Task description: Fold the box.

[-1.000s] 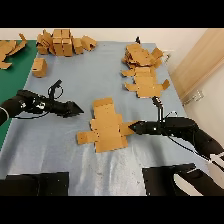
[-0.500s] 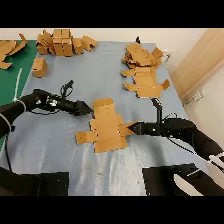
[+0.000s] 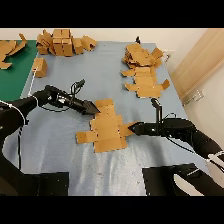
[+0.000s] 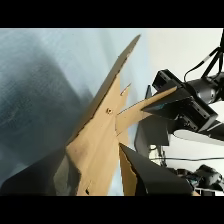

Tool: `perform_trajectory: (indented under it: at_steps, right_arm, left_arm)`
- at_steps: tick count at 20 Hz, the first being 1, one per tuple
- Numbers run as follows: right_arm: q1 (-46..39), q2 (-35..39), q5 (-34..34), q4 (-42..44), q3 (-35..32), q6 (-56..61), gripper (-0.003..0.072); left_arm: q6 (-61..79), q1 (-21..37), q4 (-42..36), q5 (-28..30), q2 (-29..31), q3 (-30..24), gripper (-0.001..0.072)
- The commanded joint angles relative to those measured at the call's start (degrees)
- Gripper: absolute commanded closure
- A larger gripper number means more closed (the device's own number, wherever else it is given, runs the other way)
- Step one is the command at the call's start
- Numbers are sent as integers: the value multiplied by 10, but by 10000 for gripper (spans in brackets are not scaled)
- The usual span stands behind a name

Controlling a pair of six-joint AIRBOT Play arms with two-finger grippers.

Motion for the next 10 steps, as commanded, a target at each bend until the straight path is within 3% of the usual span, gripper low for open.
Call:
perform_trajectory:
  at_steps: [1, 2, 4, 10]
  right_arm:
    - [1, -1, 0, 0, 0, 1, 690]
    - [1, -1, 0, 0, 0, 1, 690]
    - [1, -1, 3, -1, 0, 1, 690]
    - [1, -1, 16, -1, 0, 1, 690]
  left_arm:
    - [4, -8, -1, -25, -5, 10, 236]
    - [4, -9, 0, -29, -5, 11, 246]
    - [6, -9, 1, -40, -5, 11, 393]
    - [18, -17, 1, -62, -5, 11, 413]
